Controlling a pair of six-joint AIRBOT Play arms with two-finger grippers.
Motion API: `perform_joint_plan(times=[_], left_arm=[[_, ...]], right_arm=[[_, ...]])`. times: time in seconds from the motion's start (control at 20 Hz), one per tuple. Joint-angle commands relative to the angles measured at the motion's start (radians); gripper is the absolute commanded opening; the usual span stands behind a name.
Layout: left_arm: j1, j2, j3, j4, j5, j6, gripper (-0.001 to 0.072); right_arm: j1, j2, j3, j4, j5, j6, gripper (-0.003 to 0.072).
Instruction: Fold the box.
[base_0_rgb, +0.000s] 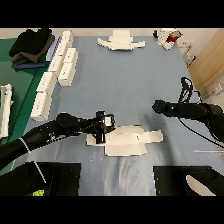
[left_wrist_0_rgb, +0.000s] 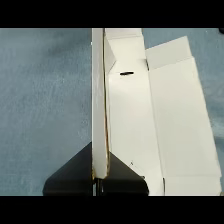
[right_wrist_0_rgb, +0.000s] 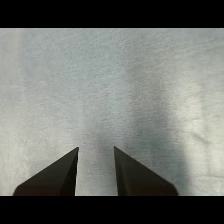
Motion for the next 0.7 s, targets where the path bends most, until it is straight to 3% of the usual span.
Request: perform_joint_plan(times=[0.0, 0.35, 0.5, 0.6, 0.65], left_arm=[[0.000, 0.001, 0.012, 0.109, -0.042, -0.106, 0.0013], [0.000, -0.031, 0.008, 0.122, -0.155, -0.136, 0.0014], [0.000, -0.036, 0.009, 0.121, -0.148, -0.136, 0.0014], [0.002, -0.036, 0.009, 0.120, -0.148, -0.137, 0.0014], [0.002, -0.036, 0.010, 0.120, -0.147, -0.139, 0.0014]], right_arm=[[0.001, 0.001, 0.000, 0.001, -0.009, -0.003, 0.0356], [0.001, 0.001, 0.000, 0.003, -0.027, -0.003, 0.0354], [0.001, 0.005, 0.000, 0.005, -0.060, -0.003, 0.0342], [0.001, 0.029, 0.001, 0.004, -0.085, -0.013, 0.0177], [0.001, 0.048, 0.001, 0.003, -0.093, -0.022, 0.0145]])
